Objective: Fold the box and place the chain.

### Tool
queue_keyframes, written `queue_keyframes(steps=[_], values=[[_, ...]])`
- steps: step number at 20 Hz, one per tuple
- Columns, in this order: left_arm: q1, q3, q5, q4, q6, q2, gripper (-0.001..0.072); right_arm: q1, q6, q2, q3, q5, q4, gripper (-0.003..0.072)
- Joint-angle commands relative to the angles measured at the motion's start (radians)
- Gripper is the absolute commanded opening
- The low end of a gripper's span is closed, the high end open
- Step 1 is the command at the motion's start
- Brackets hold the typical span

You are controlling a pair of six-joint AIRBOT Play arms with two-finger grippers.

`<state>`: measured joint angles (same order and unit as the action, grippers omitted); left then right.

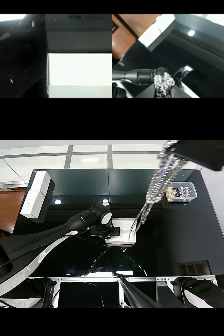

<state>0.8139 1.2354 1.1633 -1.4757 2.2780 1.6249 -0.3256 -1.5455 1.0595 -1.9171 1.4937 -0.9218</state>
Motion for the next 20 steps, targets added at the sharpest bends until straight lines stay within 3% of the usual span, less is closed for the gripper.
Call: queue_keyframes(steps=[1,8,14,20], values=[[0.0,0.0,0.0,0.0,0.0,0.0,0.0025,-0.063,-0.003,0.054,0.01,-0.016,0.004,0.001],[0.0,0.0,0.0,0.0,0.0,0.0,0.0024,-0.089,-0.003,0.06,0.266,-0.024,-0.019,0.001],[-0.001,0.0,-0.001,-0.001,0.0,0.0,0.0025,-0.089,-0.003,0.06,0.562,-0.048,-0.066,0.0011],[-0.001,0.0,-0.001,-0.001,0.0,0.0,0.0025,-0.15,-0.021,0.061,0.856,-0.35,-0.054,0.0012]])
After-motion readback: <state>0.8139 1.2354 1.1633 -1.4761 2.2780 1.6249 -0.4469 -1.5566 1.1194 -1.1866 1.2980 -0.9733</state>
